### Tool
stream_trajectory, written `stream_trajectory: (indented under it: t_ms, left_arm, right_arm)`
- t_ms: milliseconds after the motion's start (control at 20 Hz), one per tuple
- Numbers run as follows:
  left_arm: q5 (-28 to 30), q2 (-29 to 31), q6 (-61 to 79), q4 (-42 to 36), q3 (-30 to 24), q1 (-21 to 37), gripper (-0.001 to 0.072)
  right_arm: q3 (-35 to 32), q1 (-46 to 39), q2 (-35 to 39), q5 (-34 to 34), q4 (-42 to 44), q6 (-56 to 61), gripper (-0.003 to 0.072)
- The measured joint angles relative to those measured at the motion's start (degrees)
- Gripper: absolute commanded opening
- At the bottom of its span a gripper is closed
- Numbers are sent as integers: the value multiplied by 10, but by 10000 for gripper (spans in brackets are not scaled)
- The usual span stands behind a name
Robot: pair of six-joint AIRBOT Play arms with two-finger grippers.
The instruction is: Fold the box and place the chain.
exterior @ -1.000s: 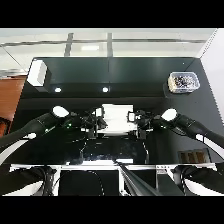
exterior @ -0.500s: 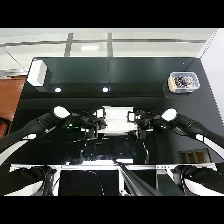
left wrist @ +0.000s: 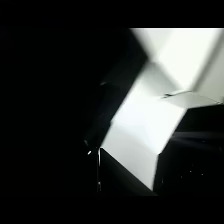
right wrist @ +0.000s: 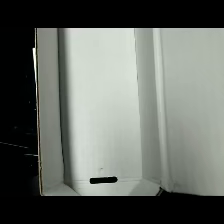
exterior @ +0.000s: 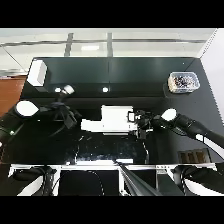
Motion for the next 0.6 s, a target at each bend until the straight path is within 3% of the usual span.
stream_trajectory:
  t_ms: [150, 300, 600]
  left_arm:
    - [-37, -28, -208, -3, -15, 70, 25]
    - [-85, -93, -256, -75, -24, 101, 23]
    - [-122, -222, -213, -206, -9, 51, 23]
  right_arm:
    - [0, 0, 0, 0, 0, 0, 123]
    - [0, 0, 0, 0, 0, 0, 124]
    - [0, 0, 0, 0, 0, 0, 123]
